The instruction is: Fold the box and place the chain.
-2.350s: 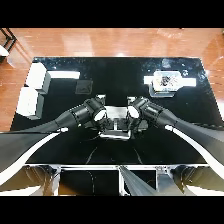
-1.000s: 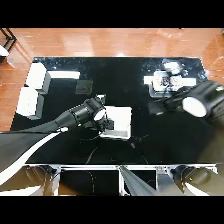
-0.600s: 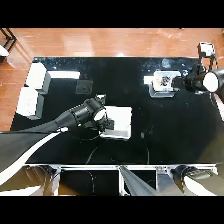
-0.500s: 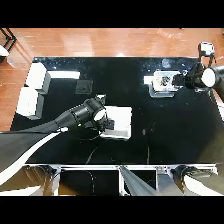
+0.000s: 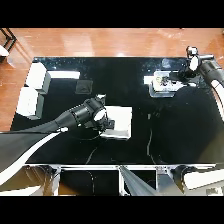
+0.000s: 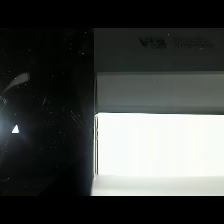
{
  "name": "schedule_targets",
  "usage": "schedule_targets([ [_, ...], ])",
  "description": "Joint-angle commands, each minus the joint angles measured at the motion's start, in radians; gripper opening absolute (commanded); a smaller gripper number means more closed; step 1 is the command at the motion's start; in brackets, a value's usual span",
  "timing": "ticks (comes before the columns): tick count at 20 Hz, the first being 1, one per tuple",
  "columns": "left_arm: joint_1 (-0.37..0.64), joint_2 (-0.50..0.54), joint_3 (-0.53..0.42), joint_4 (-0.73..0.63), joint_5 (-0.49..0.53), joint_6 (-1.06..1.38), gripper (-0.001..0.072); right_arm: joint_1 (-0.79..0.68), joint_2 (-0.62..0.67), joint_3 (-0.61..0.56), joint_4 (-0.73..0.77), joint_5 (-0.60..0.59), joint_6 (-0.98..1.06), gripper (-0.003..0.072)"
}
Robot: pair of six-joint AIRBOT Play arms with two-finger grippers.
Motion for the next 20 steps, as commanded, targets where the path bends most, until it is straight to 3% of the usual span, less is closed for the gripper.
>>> schedule_targets([
  [1, 0.001, 0.0, 0.0, 0.001, 0.002, 0.001, 0.002, -0.005, -0.056, 0.035, -0.01, -0.023, -0.031, 0.0461],
  [13, 0.001, 0.0, 0.0, 0.001, 0.002, 0.001, 0.002, -0.005, -0.12, 0.035, -0.031, -0.065, -0.056, 0.046],
  [14, 0.001, 0.0, 0.0, 0.001, 0.002, 0.001, 0.002, -0.005, -0.121, 0.035, -0.027, -0.065, -0.056, 0.0433],
  [15, 0.001, 0.0, 0.0, 0.001, 0.002, 0.001, 0.002, -0.005, -0.121, 0.035, -0.02, -0.064, -0.057, 0.0255],
  [17, 0.001, 0.0, 0.0, 0.001, 0.002, 0.001, 0.002, -0.005, -0.121, 0.045, 0.007, -0.045, -0.057, 0.0023],
  [20, 0.001, 0.0, 0.0, 0.001, 0.003, 0.001, 0.002, -0.005, -0.117, 0.099, 0.027, 0.032, -0.079, 0.002],
])
